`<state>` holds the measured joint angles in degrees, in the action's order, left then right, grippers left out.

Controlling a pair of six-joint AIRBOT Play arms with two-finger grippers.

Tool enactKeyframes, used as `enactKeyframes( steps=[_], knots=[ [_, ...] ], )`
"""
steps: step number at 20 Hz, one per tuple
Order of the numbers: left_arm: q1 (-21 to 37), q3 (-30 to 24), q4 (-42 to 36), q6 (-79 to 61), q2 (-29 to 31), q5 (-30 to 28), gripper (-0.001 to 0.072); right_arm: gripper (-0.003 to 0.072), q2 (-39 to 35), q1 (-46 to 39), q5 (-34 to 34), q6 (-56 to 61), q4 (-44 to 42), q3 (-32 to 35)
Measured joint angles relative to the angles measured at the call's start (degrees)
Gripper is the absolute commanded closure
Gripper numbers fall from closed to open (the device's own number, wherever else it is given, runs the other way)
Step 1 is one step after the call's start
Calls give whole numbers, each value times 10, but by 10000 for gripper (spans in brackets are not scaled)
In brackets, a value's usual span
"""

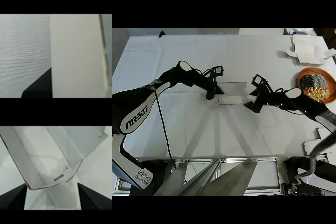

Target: Fold the box and place the chain.

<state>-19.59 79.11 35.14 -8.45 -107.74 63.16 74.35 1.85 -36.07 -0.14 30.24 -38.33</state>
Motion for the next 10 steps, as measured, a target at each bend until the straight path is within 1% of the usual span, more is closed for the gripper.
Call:
enactKeyframes(
  steps=[4,10],
  knots=[
    [0,0,0,0,0,0,698,-10,12,-9,-7,4,10,-12],
    [0,0,1,-1,0,0,698,-10,61,-12,-41,-12,15,-52]
  ],
)
